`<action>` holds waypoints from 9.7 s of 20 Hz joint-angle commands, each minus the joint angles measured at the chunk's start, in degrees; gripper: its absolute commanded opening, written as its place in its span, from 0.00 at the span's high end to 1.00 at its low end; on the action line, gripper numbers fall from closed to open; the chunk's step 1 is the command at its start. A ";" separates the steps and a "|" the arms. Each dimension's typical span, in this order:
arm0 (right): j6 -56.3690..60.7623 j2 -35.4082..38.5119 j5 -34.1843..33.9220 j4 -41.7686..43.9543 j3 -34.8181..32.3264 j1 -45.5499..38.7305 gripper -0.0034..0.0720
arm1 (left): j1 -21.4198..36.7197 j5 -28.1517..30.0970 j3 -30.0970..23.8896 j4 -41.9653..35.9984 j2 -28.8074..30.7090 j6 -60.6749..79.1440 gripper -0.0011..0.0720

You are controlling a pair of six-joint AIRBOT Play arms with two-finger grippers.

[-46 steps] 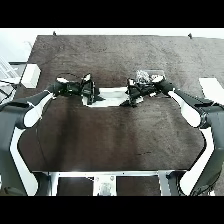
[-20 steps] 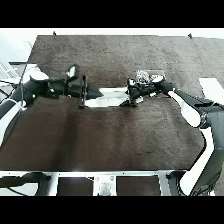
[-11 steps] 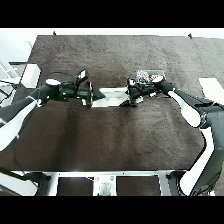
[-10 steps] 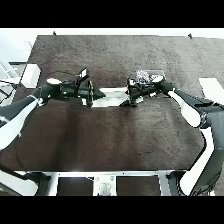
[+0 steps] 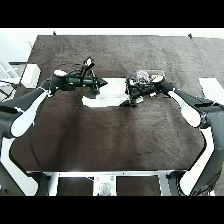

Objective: Fold the box and place the chain.

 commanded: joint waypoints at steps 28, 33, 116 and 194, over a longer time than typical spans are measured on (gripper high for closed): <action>0.00 -0.02 -0.02 -0.02 -0.04 0.00 0.37 | 1.01 -2.32 4.26 10.47 -0.02 -3.96 0.96; 0.00 -0.02 -0.02 -0.02 -0.04 0.00 0.37 | 2.86 -9.14 4.33 28.98 6.54 -13.22 0.07; 0.00 -0.02 -0.02 -0.02 -0.04 0.00 0.37 | -2.64 -15.28 1.31 34.21 2.08 -14.38 0.96; 0.00 -0.02 -0.02 -0.02 -0.04 0.02 0.37 | 1.66 -6.01 -11.06 13.75 7.48 -73.46 0.39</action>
